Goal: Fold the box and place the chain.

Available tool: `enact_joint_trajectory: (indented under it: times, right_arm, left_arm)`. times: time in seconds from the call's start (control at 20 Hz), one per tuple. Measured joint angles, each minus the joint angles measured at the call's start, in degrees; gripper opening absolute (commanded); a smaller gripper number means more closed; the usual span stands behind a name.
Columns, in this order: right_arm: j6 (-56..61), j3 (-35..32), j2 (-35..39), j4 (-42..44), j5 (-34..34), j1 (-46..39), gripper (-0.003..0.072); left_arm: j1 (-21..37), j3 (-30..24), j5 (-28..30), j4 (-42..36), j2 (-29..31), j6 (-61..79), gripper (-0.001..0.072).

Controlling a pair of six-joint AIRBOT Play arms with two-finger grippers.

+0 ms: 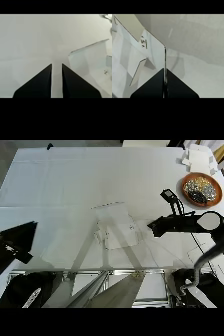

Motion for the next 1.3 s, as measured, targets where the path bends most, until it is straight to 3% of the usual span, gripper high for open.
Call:
enact_joint_trajectory:
  times: [0.1,0.15,0.2,0.25,0.4,0.55,0.65,0.8,0.9,1.05,1.3]
  right_arm:
    - [0.7,0.0,0.0,-0.3,0.1,0.0,0.0016]
    - [0.8,0.0,0.0,-0.5,0.2,0.0,0.0017]
    - [0.9,0.0,0.0,-0.5,0.2,0.0,0.0017]
    - [1.1,0.0,0.0,-0.6,0.2,0.0,0.0017]
    - [1.1,0.0,0.0,-0.7,0.3,0.0,0.0017]
    - [1.4,0.0,0.0,-0.8,0.3,0.0,0.0017]
    - [1.7,0.0,0.0,-0.8,0.3,0.0,0.0017]
    - [2.0,0.0,0.0,-0.8,0.3,0.0,0.0017]
    - [2.2,0.0,0.0,-0.8,0.3,0.0,0.0017]
    - [2.3,0.0,0.0,-0.8,0.3,0.0,0.0017]
    - [2.4,0.0,0.0,-0.8,0.3,0.0,0.0017]
  left_arm:
    - [0.0,0.0,-1.0,-5.3,-3.6,1.2,0.0292]
    - [0.0,0.0,-1.1,-7.1,-6.3,1.6,0.0405]
    - [0.0,0.0,-0.6,-8.6,-10.0,2.1,0.0472]
    - [0.0,0.0,0.5,-9.9,-14.6,3.0,0.0495]
    - [0.1,0.2,6.3,-15.9,-30.7,10.7,0.0514]
    - [2.7,2.9,10.1,-30.9,-48.9,29.7,0.0514]
    - [7.1,6.7,6.3,-44.5,-59.6,46.0,0.0513]
    - [15.9,13.7,-5.4,-60.3,-73.2,65.8,0.0516]
    - [20.4,16.5,-11.6,-62.9,-78.3,72.4,0.0537]
    - [23.6,18.5,-16.5,-62.6,-82.0,78.3,0.0539]
    - [21.1,19.4,-16.6,-62.5,-84.1,86.4,0.0575]
